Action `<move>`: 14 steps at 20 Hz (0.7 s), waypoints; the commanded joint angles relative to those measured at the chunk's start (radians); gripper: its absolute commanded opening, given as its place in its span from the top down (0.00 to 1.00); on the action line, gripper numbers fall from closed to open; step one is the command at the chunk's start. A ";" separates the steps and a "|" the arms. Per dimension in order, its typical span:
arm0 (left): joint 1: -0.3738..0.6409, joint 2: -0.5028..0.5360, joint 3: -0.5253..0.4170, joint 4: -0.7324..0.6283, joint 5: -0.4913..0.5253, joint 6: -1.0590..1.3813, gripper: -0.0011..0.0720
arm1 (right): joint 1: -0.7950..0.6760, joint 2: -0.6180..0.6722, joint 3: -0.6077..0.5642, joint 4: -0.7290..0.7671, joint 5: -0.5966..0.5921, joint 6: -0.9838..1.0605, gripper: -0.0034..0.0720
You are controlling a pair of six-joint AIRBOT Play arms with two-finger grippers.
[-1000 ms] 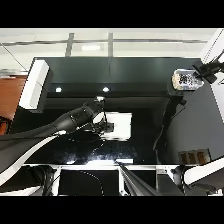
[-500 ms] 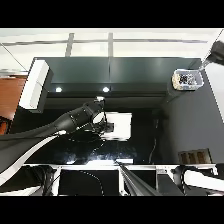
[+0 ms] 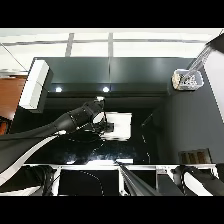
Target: Fold the box and place the chain.
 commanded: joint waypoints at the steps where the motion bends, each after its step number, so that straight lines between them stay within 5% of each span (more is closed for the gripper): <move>1: 0.000 0.000 0.000 0.000 0.000 0.000 0.94 | 0.155 0.103 -0.153 -0.023 0.097 -0.047 0.90; 6: 0.000 0.000 0.000 0.000 0.001 0.000 0.94 | 0.319 0.161 -0.475 0.199 0.045 -0.122 0.90; 14: 0.000 0.000 0.000 0.000 0.000 0.000 0.94 | 0.613 0.132 -0.768 0.328 -0.404 -0.161 0.90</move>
